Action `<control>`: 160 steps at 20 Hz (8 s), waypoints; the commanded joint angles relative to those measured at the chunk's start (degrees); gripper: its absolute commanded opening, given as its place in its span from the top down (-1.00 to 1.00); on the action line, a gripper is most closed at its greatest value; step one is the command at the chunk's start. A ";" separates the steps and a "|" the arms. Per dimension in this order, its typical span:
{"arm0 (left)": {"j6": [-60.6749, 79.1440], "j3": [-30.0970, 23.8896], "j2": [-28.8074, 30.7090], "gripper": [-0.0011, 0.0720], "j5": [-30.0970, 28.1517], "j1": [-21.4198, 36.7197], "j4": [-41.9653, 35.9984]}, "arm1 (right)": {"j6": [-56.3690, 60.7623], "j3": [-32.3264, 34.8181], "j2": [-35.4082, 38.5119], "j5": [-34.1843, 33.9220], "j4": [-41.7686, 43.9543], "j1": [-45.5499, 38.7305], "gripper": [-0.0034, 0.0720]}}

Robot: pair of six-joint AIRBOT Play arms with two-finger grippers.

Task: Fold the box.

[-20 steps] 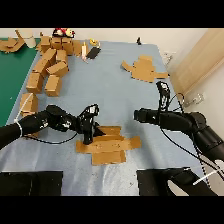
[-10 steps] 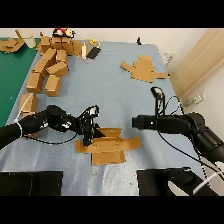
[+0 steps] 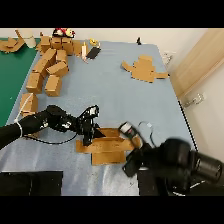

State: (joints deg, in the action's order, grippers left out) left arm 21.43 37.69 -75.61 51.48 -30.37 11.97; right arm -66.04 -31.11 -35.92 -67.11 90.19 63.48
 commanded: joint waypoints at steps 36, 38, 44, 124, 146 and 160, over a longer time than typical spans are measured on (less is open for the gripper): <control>-0.02 -0.02 0.00 0.94 -0.02 0.02 -0.15 | 11.47 6.03 -15.65 12.66 -42.71 26.14 -0.99; -0.02 -0.02 0.00 0.94 -0.04 0.02 -0.15 | 8.92 6.01 -15.43 14.25 -41.38 23.37 -0.99; -0.02 0.00 0.00 0.94 -0.07 0.04 -0.15 | -2.64 9.68 -9.53 23.80 -39.56 14.29 -0.98; -0.02 -0.02 0.00 0.94 -0.04 0.02 -0.15 | -104.59 7.63 -21.07 26.05 36.48 -33.05 -0.35; -3.06 0.00 -0.04 0.94 -1.62 0.04 -0.20 | -104.59 7.63 -21.03 26.05 36.48 -33.05 -0.35; -44.85 0.52 12.92 -0.87 -1.62 2.99 28.48 | -104.59 7.63 -21.03 26.05 36.46 -33.05 -0.35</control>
State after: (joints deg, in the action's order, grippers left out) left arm -8.93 38.17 -67.72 47.90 -28.58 27.46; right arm -170.65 -23.49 -56.95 -41.06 126.65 30.41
